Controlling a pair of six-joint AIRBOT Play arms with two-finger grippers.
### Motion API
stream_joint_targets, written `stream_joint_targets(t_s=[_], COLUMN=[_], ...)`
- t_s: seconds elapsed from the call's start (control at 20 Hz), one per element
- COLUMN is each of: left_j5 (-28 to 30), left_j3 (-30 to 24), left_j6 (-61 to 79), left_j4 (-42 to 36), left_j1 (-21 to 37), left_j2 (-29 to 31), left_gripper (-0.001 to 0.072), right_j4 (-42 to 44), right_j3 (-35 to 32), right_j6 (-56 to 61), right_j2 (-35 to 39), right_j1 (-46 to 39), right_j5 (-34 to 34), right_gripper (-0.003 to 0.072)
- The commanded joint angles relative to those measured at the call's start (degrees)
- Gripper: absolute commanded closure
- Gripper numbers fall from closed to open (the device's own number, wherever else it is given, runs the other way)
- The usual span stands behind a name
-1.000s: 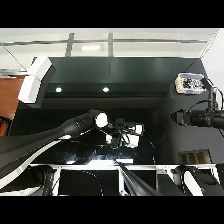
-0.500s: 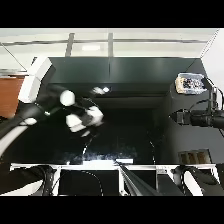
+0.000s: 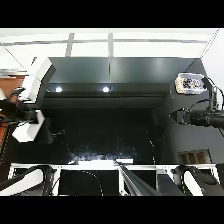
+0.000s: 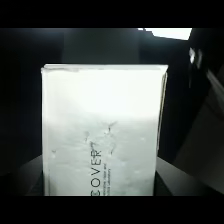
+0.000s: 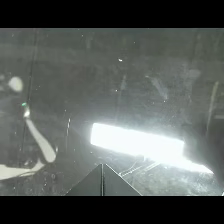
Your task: Fold the box and place the chain.
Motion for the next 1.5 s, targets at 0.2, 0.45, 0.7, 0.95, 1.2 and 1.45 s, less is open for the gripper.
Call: stream_joint_targets(t_s=[0.2, 0.45, 0.7, 0.95, 1.2, 1.45], left_j5=[10.3, 18.9, 28.6, 31.7, 27.9, 11.9], left_j3=[-0.3, -0.3, -0.3, -0.3, 3.5, 8.1], left_j6=[16.4, 27.5, 33.0, 32.1, 25.3, 16.8], left_j4=[-6.5, -14.9, -15.3, -18.3, -18.3, -32.1], left_j1=[12.2, 12.2, 11.7, 9.2, 8.3, 5.9], left_j2=[0.1, -1.0, -1.1, -1.9, 2.6, 10.0], left_gripper=[0.0414, 0.0414, 0.0415, -0.0005, -0.0005, 0.0663], right_j4=[0.2, 0.2, 0.2, 0.9, 2.6, 11.9], right_j3=[0.0, 0.0, 0.0, 0.0, 0.0, 1.1], right_j6=[1.3, 4.3, 4.3, 5.2, 5.6, 1.0], right_j2=[0.0, 0.0, 0.0, 0.0, 0.0, 0.0], right_j1=[0.0, 0.0, 0.0, 0.0, 0.0, 1.9], right_j5=[-0.8, -0.9, -0.9, -0.9, 0.0, -0.3], right_gripper=[0.068, 0.068, 0.0681, 0.068, 0.068, 0.068])
